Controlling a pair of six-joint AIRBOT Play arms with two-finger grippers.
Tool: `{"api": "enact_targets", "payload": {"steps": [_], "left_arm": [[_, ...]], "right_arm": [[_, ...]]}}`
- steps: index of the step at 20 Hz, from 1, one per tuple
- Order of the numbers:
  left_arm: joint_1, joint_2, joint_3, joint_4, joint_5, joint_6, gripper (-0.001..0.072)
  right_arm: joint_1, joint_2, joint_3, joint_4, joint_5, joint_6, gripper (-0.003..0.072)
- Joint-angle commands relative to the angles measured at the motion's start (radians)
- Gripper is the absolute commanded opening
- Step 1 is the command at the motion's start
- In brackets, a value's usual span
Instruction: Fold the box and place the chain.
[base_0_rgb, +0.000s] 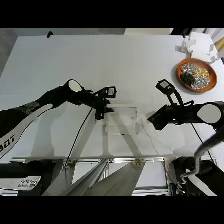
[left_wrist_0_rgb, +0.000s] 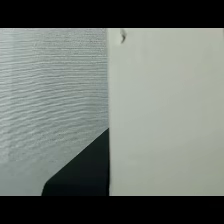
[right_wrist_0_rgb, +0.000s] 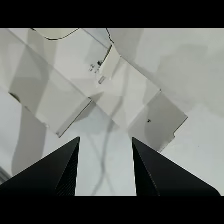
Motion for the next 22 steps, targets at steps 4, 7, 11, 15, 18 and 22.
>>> {"api": "enact_targets", "payload": {"steps": [4, 7, 11, 15, 18, 22], "left_arm": [[-0.001, -0.002, 0.000, 0.017, 0.003, 0.000, 0.0010], [0.000, -0.002, 0.000, 0.017, 0.002, 0.000, 0.0010], [-0.001, -0.002, 0.000, 0.017, 0.002, 0.000, 0.0010], [-0.001, -0.002, 0.000, 0.017, 0.002, 0.000, 0.0010], [-0.001, -0.002, 0.000, 0.017, 0.002, 0.000, 0.0010], [-0.001, -0.002, 0.000, 0.017, 0.002, 0.000, 0.0010]], "right_arm": [[0.001, 0.000, 0.001, -0.001, 0.001, -0.004, 0.0365], [0.001, 0.000, 0.001, 0.005, 0.005, -0.006, 0.0343], [0.001, 0.000, -0.001, 0.114, 0.086, -0.296, 0.0038], [0.002, -0.019, -0.055, 0.217, 0.027, -0.558, 0.0018], [0.067, -0.043, -0.060, 0.211, 0.016, -0.582, 0.0018], [0.163, -0.055, -0.060, 0.142, -0.056, -0.587, 0.0020]]}}
